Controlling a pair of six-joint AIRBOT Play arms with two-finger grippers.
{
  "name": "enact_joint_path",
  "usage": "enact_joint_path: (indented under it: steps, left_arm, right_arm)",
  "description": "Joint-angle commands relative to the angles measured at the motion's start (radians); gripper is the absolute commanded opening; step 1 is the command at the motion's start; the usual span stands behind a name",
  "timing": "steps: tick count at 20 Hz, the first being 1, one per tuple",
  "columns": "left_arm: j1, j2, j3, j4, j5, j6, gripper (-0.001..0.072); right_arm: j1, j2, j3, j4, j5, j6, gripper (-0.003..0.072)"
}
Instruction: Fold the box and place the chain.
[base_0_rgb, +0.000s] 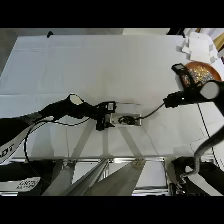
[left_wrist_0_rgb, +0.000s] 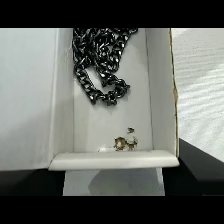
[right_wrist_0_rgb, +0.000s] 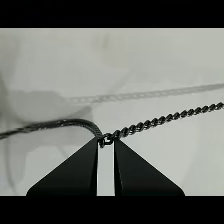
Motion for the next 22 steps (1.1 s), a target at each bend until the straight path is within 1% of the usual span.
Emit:
enact_joint_path:
  steps: [1,3,5,8,13,15,19,20,22]
  left_arm:
    - [0.0,0.0,0.001,0.0,0.0,0.0,0.0348]
    - [0.0,0.0,0.001,0.0,0.0,0.0,0.0348]
    - [0.0,0.0,0.001,0.0,0.0,0.0,0.0348]
    - [0.0,0.0,0.001,0.0,0.0,0.0,0.0348]
    - [0.0,0.0,0.001,0.0,0.0,0.0,0.0348]
    - [0.0,0.0,0.001,0.0,0.0,0.0,0.0348]
    - [0.0,0.0,0.001,0.0,0.0,0.0,0.0348]
    - [0.0,0.0,0.001,0.0,0.0,0.0,0.0348]
    - [0.0,0.0,0.001,0.0,0.0,0.0,0.0348]
  right_arm:
    - [0.0,0.209,0.001,0.103,0.045,-0.052,0.0013]
    - [0.0,0.325,0.001,0.152,0.082,-0.085,0.0014]
    - [0.0,0.413,0.001,0.232,0.123,-0.109,0.0014]
    - [0.0,0.488,0.001,0.375,0.152,-0.129,0.0013]
    - [0.0,0.48,0.001,0.599,0.161,-0.183,0.0013]
    - [0.0,0.46,0.001,0.664,0.157,-0.185,0.0013]
    - [0.023,0.386,0.001,0.742,0.144,-0.228,0.0013]
    - [0.052,0.364,0.001,0.76,0.132,-0.241,0.0013]
    - [0.137,0.312,0.001,0.742,0.079,-0.252,0.0013]
